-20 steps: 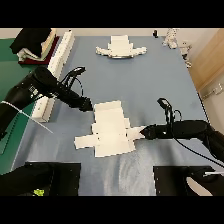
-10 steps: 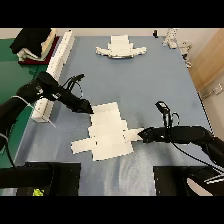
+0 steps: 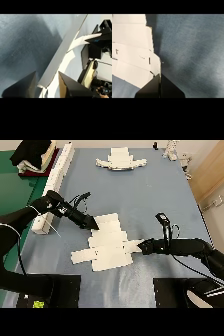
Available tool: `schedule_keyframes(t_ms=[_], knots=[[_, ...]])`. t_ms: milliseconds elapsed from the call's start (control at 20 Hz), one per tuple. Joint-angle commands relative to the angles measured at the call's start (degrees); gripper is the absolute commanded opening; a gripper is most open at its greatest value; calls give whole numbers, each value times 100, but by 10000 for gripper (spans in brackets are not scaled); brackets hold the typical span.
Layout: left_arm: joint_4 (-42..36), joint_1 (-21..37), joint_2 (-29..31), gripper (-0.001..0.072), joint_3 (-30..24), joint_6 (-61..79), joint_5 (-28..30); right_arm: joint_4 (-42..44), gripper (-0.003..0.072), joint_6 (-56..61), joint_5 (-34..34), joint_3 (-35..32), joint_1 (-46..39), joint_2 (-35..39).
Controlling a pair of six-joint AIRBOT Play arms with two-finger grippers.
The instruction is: Fold the box.
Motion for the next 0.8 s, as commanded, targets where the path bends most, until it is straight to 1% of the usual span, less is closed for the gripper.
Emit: schedule_keyframes(t_ms=[0,300,450,600,650,700,750], knots=[[-118,4,-94,222,-2,404,-63,-13,0,50,4,-2,2,2],[-116,2,-105,224,-2,710,-417,-22,1,50,4,-2,2,2],[-118,-13,-105,223,-2,815,-442,-24,1,50,4,-2,2,2],[-118,-153,-105,222,0,942,-457,-28,1,50,2,-2,2,2],[-118,-199,-105,146,0,973,-452,-42,1,50,2,-2,2,2],[-120,-212,-105,14,0,1106,-466,-44,1,50,2,-2,2,2],[-133,-210,-105,14,0,1108,-452,-46,1,50,2,-2,2,2]])
